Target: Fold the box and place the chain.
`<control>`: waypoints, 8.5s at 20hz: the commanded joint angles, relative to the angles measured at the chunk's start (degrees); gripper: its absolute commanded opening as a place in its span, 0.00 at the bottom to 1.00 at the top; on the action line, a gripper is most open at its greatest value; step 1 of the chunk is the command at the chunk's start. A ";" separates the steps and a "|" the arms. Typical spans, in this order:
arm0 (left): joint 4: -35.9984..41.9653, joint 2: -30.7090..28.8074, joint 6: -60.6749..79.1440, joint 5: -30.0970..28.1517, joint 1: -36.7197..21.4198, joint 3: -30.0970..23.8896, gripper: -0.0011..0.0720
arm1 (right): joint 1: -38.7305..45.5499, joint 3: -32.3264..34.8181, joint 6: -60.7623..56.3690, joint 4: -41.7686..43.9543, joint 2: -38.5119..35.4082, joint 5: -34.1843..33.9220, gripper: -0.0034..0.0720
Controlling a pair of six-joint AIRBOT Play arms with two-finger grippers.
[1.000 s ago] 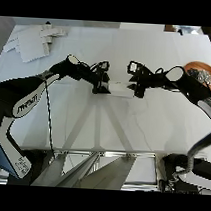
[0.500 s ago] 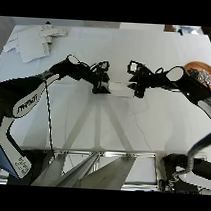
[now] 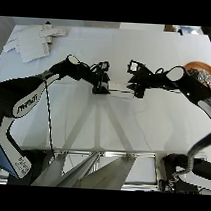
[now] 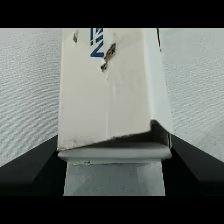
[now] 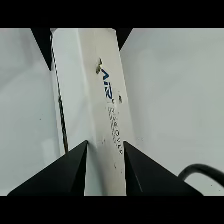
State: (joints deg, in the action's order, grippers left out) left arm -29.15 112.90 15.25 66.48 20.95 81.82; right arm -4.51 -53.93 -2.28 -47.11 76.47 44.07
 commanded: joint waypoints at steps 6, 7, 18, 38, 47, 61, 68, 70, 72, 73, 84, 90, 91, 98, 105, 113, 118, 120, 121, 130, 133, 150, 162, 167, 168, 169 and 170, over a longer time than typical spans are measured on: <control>0.13 -0.02 -0.09 -0.26 0.00 0.00 0.03 | -0.07 0.02 0.00 -0.24 0.59 0.96 0.33; 0.13 -0.02 -0.09 -0.26 0.00 -0.02 0.03 | -0.07 0.02 0.00 -0.96 1.11 1.36 0.31; 0.13 -0.02 -0.09 -0.26 0.00 0.00 0.03 | -0.07 0.02 -0.20 -2.14 2.45 6.58 0.51; 0.13 -0.02 -0.09 -0.26 0.00 -0.02 0.03 | -0.07 -0.02 -25.24 15.91 -6.64 -0.70 0.05; 0.13 -0.02 -0.09 -0.26 0.00 -0.02 0.03 | -8.41 -0.02 -29.00 15.91 3.65 -3.15 0.05; 0.13 -0.02 -0.09 -0.26 0.00 -0.02 0.03 | -9.51 0.00 -31.91 13.90 6.60 -4.37 0.05; 0.13 -0.02 -0.09 -0.26 0.00 -0.02 0.03 | -8.22 0.00 -32.46 16.35 3.50 -6.43 0.05; 0.13 -0.02 -0.09 -0.26 0.00 -0.02 0.03 | -8.22 0.00 -34.38 17.59 3.56 -9.49 0.05; 0.13 -0.02 -0.09 -0.26 0.00 -0.02 0.03 | -8.22 0.00 -36.41 17.42 4.00 -10.64 0.05; 0.13 -0.02 -0.09 -0.26 0.00 -0.02 0.03 | -8.28 0.00 -36.50 17.42 4.42 -9.84 0.05; 0.13 -0.02 -0.09 -0.26 0.00 0.00 0.03 | -8.28 0.42 -37.53 12.83 8.44 -4.37 0.06; 0.13 -0.02 -0.09 -0.26 0.00 -0.02 0.03 | -8.28 3.58 -37.99 12.98 8.41 -5.29 0.06; 0.13 -0.02 -0.09 -0.26 0.00 -0.02 0.03 | -8.28 3.58 -37.99 13.29 8.28 -6.14 0.06; 0.13 -0.02 -0.09 -0.26 0.00 0.00 0.03 | -8.26 3.58 -33.94 17.59 4.31 -11.02 0.05; 0.13 -0.02 -0.09 -0.24 0.00 0.00 0.03 | -8.20 3.63 -30.91 12.31 -4.50 -11.91 0.06; 0.13 -0.02 -0.09 -0.26 0.00 -0.02 0.03 | -4.31 13.38 -32.39 12.83 -3.89 -14.91 0.05; 0.13 -0.02 -0.09 -0.26 0.00 0.00 0.03 | -3.63 15.76 -32.35 13.05 -1.66 -15.28 0.05; 0.13 -0.02 -0.09 -0.26 0.00 -0.02 0.03 | -3.63 15.96 -32.37 12.85 -0.96 -15.28 0.05; 0.13 -0.02 -0.09 -0.26 0.00 0.00 0.03 | -3.63 15.98 -32.39 12.92 -0.48 -15.19 0.05; 0.13 -0.02 -0.09 -0.26 0.00 -0.02 0.03 | -3.63 15.93 -32.15 13.07 -9.55 -21.00 0.06; 0.13 -0.02 -0.09 -0.26 0.00 -0.02 0.03 | -3.63 15.82 -32.15 12.94 -16.85 -24.11 0.06; 0.13 -0.02 -0.09 -0.26 0.00 0.00 0.03 | 19.19 15.78 -66.95 -40.81 -42.40 7.48 0.06; 0.24 -0.02 -0.11 -0.28 0.02 0.00 0.03 | 21.77 15.78 -66.90 -48.11 -42.40 11.80 0.06; 1.31 0.00 -0.26 -0.24 0.17 -0.02 0.03 | 21.77 15.78 -66.90 -48.04 -42.40 11.80 0.06; 1.31 0.00 -0.26 -0.17 0.37 -0.02 0.03 | 21.77 15.78 -66.88 -48.00 -42.40 11.82 0.06; 1.25 0.00 -0.26 -0.22 0.57 -0.02 0.03 | 21.77 15.78 -66.90 -48.00 -42.40 11.80 0.06; 1.25 0.00 -0.26 -0.26 0.79 -0.02 0.03 | 21.77 15.78 -66.88 -48.02 -42.40 11.80 0.06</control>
State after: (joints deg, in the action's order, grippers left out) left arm -28.27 112.92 14.98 66.06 21.32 81.78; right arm 17.21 -38.11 -69.14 -95.11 34.11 55.81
